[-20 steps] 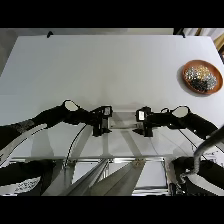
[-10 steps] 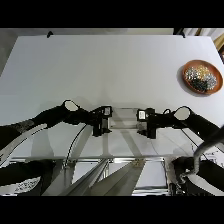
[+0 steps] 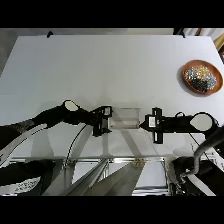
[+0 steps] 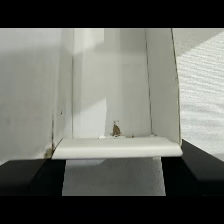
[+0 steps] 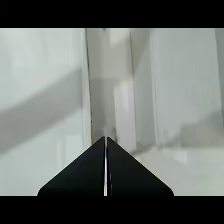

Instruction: Fold the box and place the chain.

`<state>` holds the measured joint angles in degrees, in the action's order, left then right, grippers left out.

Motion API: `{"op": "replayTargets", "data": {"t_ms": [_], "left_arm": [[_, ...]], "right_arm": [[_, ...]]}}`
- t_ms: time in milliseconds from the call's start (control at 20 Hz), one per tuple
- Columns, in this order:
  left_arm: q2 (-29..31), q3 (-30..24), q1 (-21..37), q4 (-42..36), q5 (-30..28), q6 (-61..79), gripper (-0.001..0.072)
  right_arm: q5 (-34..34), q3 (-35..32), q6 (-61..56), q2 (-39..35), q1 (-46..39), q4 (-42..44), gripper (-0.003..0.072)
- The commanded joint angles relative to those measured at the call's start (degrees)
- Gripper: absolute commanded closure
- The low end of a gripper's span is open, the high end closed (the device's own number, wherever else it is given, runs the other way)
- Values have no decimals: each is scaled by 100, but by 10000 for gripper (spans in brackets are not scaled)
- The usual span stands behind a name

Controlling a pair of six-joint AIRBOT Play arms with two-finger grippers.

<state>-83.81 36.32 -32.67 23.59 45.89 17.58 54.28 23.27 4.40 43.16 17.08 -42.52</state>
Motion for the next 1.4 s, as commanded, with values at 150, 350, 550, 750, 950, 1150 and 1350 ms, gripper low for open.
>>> {"op": "replayTargets", "data": {"t_ms": [150,350,550,750,950,1150,1350], "left_arm": [[2,0,7,0,-2,0,455],[2,0,7,0,-4,0,455],[2,0,7,0,-2,0,455],[2,0,7,0,-2,0,455],[2,0,7,0,-2,0,455],[2,0,7,0,-2,0,455],[2,0,7,2,-4,0,455]], "right_arm": [[-1113,0,568,522,0,2778,669],[-1729,0,310,1773,0,2907,669],[-2068,0,-120,2186,0,2900,669],[-2046,0,-120,2186,0,2885,669],[-2057,0,-122,2186,0,2575,669],[-1655,177,-166,1864,-2,2577,669],[-1537,341,-1185,721,-2,688,670]]}}
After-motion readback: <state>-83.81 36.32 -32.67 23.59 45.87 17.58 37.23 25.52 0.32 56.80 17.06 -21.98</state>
